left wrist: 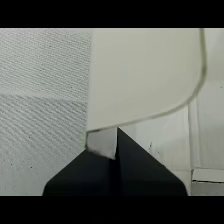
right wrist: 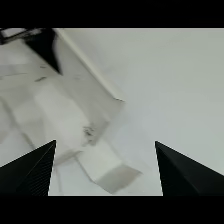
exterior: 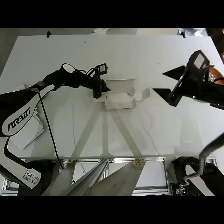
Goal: Fold the box and place the chain.
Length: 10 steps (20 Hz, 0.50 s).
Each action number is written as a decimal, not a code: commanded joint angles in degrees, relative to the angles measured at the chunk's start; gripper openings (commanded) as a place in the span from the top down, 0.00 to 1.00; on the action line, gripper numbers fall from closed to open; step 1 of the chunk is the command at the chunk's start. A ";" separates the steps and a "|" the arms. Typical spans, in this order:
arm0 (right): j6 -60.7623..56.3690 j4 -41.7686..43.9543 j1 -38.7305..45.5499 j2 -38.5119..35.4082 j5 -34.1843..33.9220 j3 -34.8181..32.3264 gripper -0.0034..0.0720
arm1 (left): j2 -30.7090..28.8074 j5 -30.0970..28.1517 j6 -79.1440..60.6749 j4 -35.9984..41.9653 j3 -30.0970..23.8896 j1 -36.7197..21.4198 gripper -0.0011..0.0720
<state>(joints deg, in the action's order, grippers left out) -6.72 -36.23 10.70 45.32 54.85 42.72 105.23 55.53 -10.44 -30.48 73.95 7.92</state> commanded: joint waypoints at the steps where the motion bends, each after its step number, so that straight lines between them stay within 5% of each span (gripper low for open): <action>1: 7.34 0.98 -4.96 1.07 6.12 0.02 0.04 | 0.04 0.00 -0.02 0.00 0.04 0.02 0.97; 6: 8.26 -9.11 -13.25 2.38 1.84 -1.46 0.04 | 0.04 -0.02 -0.02 0.00 0.04 0.02 0.97; 10: 8.68 -11.45 -13.25 10.73 -0.33 -5.11 0.04 | 0.04 0.00 -0.02 0.00 0.04 0.02 0.97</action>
<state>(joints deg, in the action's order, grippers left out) 1.10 -44.99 -1.63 51.29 56.12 39.57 105.23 55.53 -10.44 -30.48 73.95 7.92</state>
